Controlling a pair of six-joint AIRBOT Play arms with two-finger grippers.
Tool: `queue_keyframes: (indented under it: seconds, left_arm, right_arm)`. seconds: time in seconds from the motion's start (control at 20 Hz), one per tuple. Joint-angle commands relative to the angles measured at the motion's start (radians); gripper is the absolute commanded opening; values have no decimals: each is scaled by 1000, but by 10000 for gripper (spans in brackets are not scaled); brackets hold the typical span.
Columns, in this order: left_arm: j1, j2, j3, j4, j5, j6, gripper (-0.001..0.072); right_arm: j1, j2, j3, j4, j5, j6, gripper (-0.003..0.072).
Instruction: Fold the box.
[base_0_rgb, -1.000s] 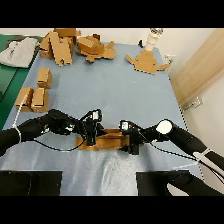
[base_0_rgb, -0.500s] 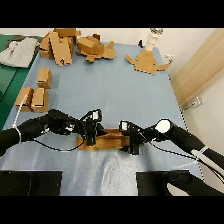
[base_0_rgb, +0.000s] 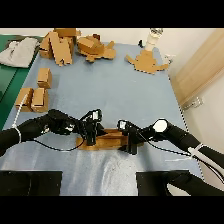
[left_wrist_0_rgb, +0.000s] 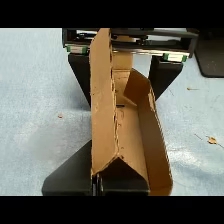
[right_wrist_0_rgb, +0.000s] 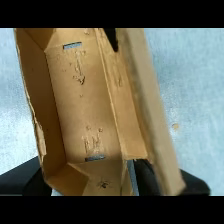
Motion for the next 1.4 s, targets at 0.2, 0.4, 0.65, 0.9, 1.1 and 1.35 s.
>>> queue_keyframes:
  seconds: [0.2, 0.4, 0.65, 0.9, 1.1, 1.35]
  left_arm:
    - [0, 1, 0, 1, 0, 0, 15]
    - [0, 0, 0, 1, 0, 0, 15]
    - [0, 1, 0, 1, 0, 0, 15]
    - [0, 1, 0, 1, 0, 0, 15]
    - [0, 0, 0, 1, 0, 0, 15]
    - [0, 1, 0, 1, 0, 0, 15]
  right_arm:
    - [14, -4, 1, 46, -8, -54, 716]
    - [13, -4, 3, -39, 70, -208, 716]
    - [13, -4, 3, -64, 64, -237, 716]
    - [13, -4, 3, -14, -4, -187, 716]
    - [13, -4, 3, -3, -11, -187, 716]
    - [13, -4, 3, -3, -11, -187, 716]
